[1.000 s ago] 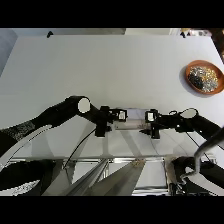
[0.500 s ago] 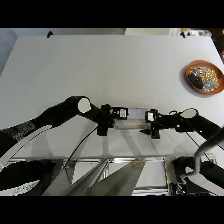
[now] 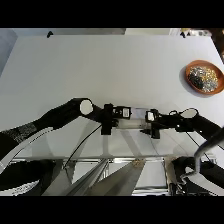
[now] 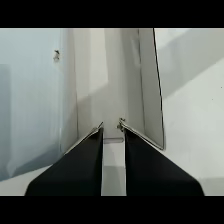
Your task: Fold the box and place the chain.
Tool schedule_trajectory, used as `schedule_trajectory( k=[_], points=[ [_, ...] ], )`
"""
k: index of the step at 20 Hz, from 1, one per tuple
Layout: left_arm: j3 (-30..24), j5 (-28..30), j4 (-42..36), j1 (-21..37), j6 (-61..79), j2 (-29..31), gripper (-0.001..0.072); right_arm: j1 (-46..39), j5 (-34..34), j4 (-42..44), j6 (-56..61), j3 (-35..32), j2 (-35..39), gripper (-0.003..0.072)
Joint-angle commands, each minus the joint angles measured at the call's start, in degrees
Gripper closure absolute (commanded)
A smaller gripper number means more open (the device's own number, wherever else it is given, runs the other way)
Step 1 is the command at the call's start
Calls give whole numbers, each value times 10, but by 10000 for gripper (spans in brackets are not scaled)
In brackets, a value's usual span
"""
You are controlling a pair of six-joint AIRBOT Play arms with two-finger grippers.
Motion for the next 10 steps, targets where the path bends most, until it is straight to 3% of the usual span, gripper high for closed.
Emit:
schedule_trajectory(
  k=[1, 3, 7, 10],
  points=[
    [0, 14, -10, -6, 0, 0, 552, 0, 0, 0, 0, 0, 0, 280],
    [0, 14, -10, -6, -1, 0, 355, 0, 0, 0, 0, 0, 0, 280],
    [0, 14, -10, -6, -37, 0, 160, 0, 0, 0, 0, 0, 0, 280],
    [0, 11, -10, -7, -50, 0, 146, 0, 0, 0, 0, 0, 0, 280]
  ],
)
